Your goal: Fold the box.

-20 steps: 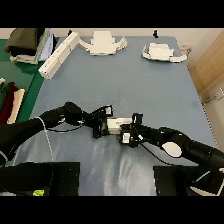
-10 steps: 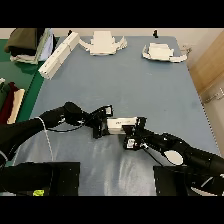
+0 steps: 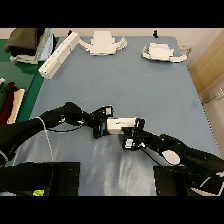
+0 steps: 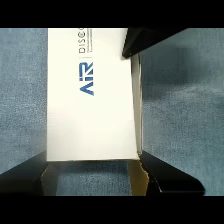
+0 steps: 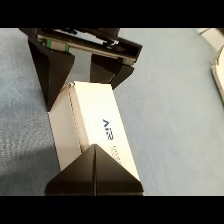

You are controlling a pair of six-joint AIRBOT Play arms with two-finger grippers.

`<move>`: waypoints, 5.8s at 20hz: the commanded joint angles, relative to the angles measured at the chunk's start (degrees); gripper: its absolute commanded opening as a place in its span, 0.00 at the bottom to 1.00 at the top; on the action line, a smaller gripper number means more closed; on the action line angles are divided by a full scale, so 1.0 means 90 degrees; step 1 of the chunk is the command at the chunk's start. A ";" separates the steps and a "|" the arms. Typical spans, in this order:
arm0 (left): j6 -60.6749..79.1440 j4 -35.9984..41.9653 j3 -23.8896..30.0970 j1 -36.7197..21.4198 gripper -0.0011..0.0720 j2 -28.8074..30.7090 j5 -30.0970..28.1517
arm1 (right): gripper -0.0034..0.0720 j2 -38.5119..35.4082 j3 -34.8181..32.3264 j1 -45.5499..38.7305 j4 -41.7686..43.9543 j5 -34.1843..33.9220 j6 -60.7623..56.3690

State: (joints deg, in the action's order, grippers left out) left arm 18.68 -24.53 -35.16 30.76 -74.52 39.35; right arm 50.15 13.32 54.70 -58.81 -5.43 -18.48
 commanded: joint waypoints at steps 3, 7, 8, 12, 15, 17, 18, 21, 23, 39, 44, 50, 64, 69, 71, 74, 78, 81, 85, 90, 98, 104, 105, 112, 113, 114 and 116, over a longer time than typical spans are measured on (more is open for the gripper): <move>-0.0010 0.0012 -0.0005 -0.0005 0.67 -0.0002 0.0010 | 0.05 0.0172 -0.0051 0.0010 0.0146 0.0216 -0.0017; -0.0010 0.0012 -0.0005 -0.0005 0.67 -0.0002 0.0010 | 0.05 0.0214 -0.0153 0.0010 0.0257 0.0216 -0.0015; -0.0010 0.0012 -0.0005 -0.0005 0.67 -0.0002 0.0010 | 0.05 0.0214 -0.0168 0.0010 0.0260 0.0211 -0.0015; -0.0010 0.0012 -0.0005 -0.0005 0.67 -0.0002 0.0010 | 0.05 0.0214 -0.0168 0.0010 0.0282 0.0219 -0.0017; -0.0010 0.0010 -0.0005 -0.0005 0.67 -0.0002 0.0010 | 0.05 0.0170 -0.0165 0.0010 0.0274 0.0121 -0.0010; -0.0010 0.0012 -0.0005 -0.0005 0.67 -0.0002 0.0010 | 0.05 -0.0051 -0.0112 0.0007 0.0274 -0.0119 -0.0010; -0.0010 0.0012 -0.0005 -0.0005 0.67 -0.0002 0.0010 | 0.05 -0.0216 -0.0053 0.0007 0.0272 -0.0177 0.0015; -0.0010 0.0012 -0.0005 -0.0005 0.67 -0.0002 0.0010 | 0.05 -0.0636 0.0087 0.0007 0.0272 -0.0170 0.0015; -0.0010 0.0012 -0.0005 -0.0005 0.67 -0.0002 0.0010 | 0.05 -0.0775 0.0085 0.0002 0.0274 -0.0160 0.0015; -0.0010 0.0012 -0.0005 -0.0005 0.67 -0.0002 0.0010 | 0.05 -0.0571 0.1919 -0.2166 0.0908 0.3067 -0.3354; -0.0010 0.0012 -0.0005 -0.0005 0.67 -0.0002 0.0010 | 0.05 0.0476 0.3645 -0.3218 -0.3130 0.6428 -0.7402; -0.0010 0.0012 -0.0005 -0.0005 0.67 -0.0002 0.0010 | 0.05 0.1729 0.4648 -0.3276 -0.3497 0.7975 -0.8825; -0.4095 -0.1511 -0.0136 -0.2416 0.67 0.1360 -0.0959 | 0.05 0.1967 0.4648 -0.3490 -0.4874 0.7803 -1.0945; -0.4522 -0.1574 -0.0250 -0.5241 0.67 0.1326 -0.1207 | 0.05 0.1967 0.4648 -0.3500 -0.4864 0.7492 -1.0945; -0.4522 -0.1362 -0.0435 -0.5841 0.67 0.0979 -0.1192 | 0.05 0.1967 0.4648 -0.3500 -0.4821 0.7434 -1.0948; -0.4522 -0.1348 -0.0840 -0.6050 0.67 0.0323 -0.1239 | 0.05 0.1967 0.4648 -0.3500 -0.4728 0.7427 -1.0948; -0.4702 -0.1372 -0.1372 -0.6050 0.67 -0.0476 -0.1460 | 0.05 0.1967 0.4648 -0.3500 -0.4663 0.7429 -1.0948; -0.4699 -0.1367 -0.1384 -0.6047 0.67 -0.0617 -0.1576 | 0.05 0.1967 0.4648 -0.3500 -0.4600 0.7427 -1.0945; -0.4702 -0.1365 -0.1382 -0.6042 0.68 -0.0614 -0.1518 | 0.05 0.1967 0.4648 -0.3500 -0.4592 0.7417 -1.0948; -0.4702 -0.1365 -0.1382 -0.6035 0.67 -0.0614 -0.1496 | 0.05 0.1967 0.4648 -0.3500 -0.4534 0.7376 -1.0945; -0.4699 -0.1452 -0.1375 -0.6037 0.68 -0.0736 -0.1549 | 0.05 0.1967 0.4648 -0.3500 -0.4456 0.7371 -1.0948; -0.4704 -0.1817 -0.1375 -0.6067 0.97 -0.0772 -0.1474 | 0.05 0.1967 0.4648 -0.3500 -0.4369 0.7373 -1.0945; -0.4716 -0.1982 -0.1377 -0.6115 0.97 -0.0661 -0.1375 | 0.05 0.1967 0.4648 -0.3500 -0.4367 0.7373 -1.0943; -0.5962 -0.3315 -0.1377 -0.6659 0.97 0.0624 0.0211 | 0.05 0.1967 0.4648 -0.3500 -0.4294 0.7356 -1.0941; -0.6380 -0.3733 -0.1377 -0.6676 0.97 0.0823 0.0432 | 0.05 0.1967 0.4648 -0.3500 -0.4243 0.7351 -1.0941; -0.6618 -0.3857 -0.1377 -0.6671 0.97 0.0996 0.0714 | 0.05 0.1967 0.4648 -0.3500 -0.4160 0.7342 -1.0938; -0.6732 -0.3534 -0.1401 -0.6555 0.39 0.1333 0.1319 | 0.05 0.1972 0.4648 -0.3500 -0.3837 0.7198 -1.0761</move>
State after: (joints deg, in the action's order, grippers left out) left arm -36.82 -54.08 -47.57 -28.58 -66.63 43.40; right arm 67.83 55.11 23.20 -96.27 60.49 -116.81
